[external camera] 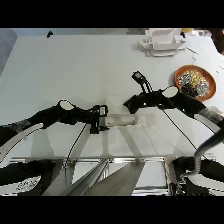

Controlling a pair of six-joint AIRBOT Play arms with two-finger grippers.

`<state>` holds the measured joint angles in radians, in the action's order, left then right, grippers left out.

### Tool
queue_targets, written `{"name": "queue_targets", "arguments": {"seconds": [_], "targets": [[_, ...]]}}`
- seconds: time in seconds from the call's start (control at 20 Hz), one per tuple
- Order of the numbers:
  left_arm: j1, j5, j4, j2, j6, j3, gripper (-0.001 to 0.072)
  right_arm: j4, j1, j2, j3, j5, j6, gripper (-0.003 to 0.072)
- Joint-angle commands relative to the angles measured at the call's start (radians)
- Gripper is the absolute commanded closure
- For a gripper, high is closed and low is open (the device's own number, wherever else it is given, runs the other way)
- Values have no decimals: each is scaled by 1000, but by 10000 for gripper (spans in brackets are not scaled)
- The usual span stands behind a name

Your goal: Fold the box and place the chain.

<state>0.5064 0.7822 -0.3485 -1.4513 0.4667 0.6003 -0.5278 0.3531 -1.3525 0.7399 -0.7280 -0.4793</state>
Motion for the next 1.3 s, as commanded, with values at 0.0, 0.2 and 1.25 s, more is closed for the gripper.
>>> {"name": "queue_targets", "arguments": {"seconds": [0.0, 0.2, 1.25], "targets": [[0, 0, 0, 0, 0, 0, 438, -15, 0, 15, 3, -41, -22, 670], [0, 0, 0, 0, 0, 0, 438, -53, 0, 198, 3, -72, -21, 670], [0, 0, 0, 0, 0, 0, 438, -154, -158, 299, -268, -101, 936, 489]]}}
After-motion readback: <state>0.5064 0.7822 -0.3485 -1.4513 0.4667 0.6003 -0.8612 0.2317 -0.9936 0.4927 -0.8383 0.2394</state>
